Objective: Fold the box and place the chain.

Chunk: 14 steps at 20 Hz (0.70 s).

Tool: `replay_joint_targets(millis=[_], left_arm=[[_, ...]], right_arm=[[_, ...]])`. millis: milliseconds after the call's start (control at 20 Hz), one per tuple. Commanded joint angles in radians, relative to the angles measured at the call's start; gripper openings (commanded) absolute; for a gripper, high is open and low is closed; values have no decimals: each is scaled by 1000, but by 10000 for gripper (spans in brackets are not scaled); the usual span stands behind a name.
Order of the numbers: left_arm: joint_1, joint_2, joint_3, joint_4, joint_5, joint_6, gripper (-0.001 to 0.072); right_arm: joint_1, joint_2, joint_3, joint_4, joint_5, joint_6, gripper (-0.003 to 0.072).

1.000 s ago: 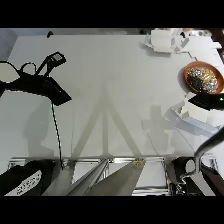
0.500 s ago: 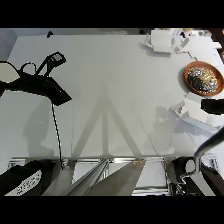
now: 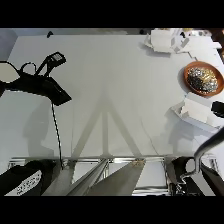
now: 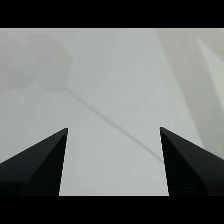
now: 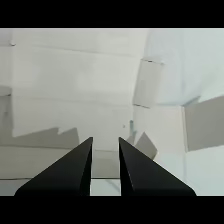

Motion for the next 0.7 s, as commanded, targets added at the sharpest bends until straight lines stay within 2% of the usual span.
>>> replay_joint_targets(millis=[0,50,100,550,650], left_arm=[[-1,-1,0,0,0,0,631],[0,-1,0,0,0,0,631],[-1,-1,0,0,0,0,631],[-1,-1,0,0,0,0,631],[-1,-1,0,0,0,0,631]], right_arm=[[-85,-16,1,-23,-6,44,247],[-98,-31,1,-24,-4,44,357],[-110,-44,1,-26,-2,44,435],[-265,-148,1,-101,-5,63,450],[-289,-166,1,-134,-5,62,494]])
